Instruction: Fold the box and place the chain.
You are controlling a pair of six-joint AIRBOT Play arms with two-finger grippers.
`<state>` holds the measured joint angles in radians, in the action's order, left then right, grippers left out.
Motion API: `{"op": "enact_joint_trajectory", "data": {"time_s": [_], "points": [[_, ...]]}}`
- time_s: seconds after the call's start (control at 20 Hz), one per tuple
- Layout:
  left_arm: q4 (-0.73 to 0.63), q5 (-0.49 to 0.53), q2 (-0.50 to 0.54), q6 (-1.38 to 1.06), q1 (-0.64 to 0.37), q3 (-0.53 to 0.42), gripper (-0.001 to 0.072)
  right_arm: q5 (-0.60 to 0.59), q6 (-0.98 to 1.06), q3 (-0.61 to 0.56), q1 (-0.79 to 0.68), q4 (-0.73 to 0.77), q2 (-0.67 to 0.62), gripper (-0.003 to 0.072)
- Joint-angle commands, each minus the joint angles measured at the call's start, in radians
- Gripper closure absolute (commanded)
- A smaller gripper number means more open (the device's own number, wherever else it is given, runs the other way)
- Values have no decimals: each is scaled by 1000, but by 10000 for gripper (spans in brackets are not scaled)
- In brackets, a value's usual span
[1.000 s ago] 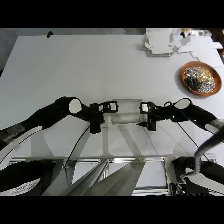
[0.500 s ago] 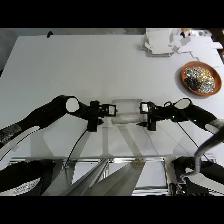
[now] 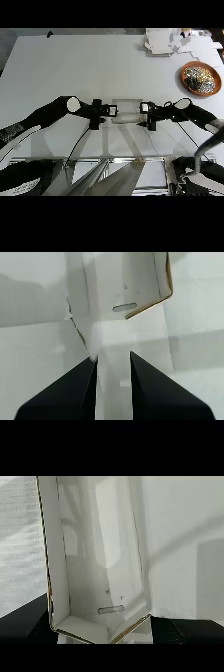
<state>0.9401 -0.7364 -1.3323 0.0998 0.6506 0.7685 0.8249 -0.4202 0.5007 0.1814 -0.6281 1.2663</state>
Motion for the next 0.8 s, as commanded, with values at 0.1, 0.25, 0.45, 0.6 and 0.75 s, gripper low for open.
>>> {"op": "enact_joint_trajectory", "data": {"time_s": [0.1, 0.25, 0.45, 0.6, 0.75], "points": [[-64, -7, -15, -10, 27, 0, 492, 0, 0, 0, 0, 0, -1, 249], [-93, -6, -36, -14, 43, 0, 504, 0, 0, 0, 0, 0, -1, 249], [-118, 19, -55, -14, 56, 0, 504, 0, 0, 0, 0, 0, -1, 249], [-119, 45, -56, -14, 55, 0, 505, 0, 0, 0, 0, 0, -1, 249], [-117, 60, -55, -14, 55, 0, 508, 0, 0, 0, 0, 0, -1, 249]]}}
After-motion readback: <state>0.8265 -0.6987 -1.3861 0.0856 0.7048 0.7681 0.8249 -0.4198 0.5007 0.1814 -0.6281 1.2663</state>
